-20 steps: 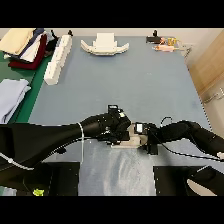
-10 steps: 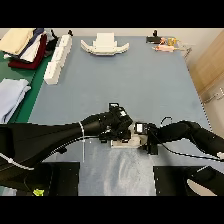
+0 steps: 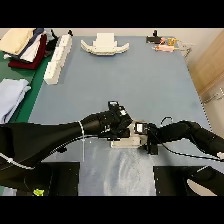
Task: Fold the box.
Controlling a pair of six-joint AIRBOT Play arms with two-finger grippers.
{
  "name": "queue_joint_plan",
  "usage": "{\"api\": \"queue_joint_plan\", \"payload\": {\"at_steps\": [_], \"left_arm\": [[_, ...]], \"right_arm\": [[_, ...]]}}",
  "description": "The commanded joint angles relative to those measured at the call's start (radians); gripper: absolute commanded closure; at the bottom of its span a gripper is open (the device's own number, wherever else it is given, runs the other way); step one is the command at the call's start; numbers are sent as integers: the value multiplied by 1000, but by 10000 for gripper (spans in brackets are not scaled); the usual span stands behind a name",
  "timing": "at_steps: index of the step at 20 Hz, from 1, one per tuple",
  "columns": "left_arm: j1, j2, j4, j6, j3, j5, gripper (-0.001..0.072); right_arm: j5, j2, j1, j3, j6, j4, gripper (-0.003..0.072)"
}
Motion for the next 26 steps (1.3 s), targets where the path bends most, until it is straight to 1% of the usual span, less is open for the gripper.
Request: {"api": "queue_joint_plan", "payload": {"at_steps": [1,4,5,6,7,11,14,18,20,21,22,23,24,26], "left_arm": [[-2,-3,-2,-2,-1,6,695],[-2,-3,-10,1,0,6,691],[-2,-3,-16,14,0,6,428],[-2,-3,-19,8,0,1,63],[-2,-3,-20,2,0,-9,28],[-2,-1,-21,8,9,-70,28],[1,-1,-20,67,64,-182,28],[0,-1,-16,202,185,-420,29],[0,5,-11,262,240,-519,30],[0,15,-11,284,251,-543,102],[0,30,-13,311,251,-562,305],[1,44,-11,343,251,-586,640],[1,56,-12,394,251,-604,696],[1,80,-12,501,249,-613,696]], "right_arm": [[0,1,0,1,-1,0,183],[0,1,0,1,-1,0,182],[0,1,0,1,-1,0,183],[0,1,0,1,-1,0,183],[0,1,0,1,-1,0,182],[0,1,0,1,-1,0,182],[0,1,0,1,-1,0,182],[0,1,0,1,-1,0,183],[0,1,0,1,-1,0,183],[0,1,0,1,-1,0,183],[0,1,0,1,-1,0,183],[0,1,0,1,-1,0,182],[0,1,0,1,-1,0,183],[0,1,0,1,-1,0,183]]}}
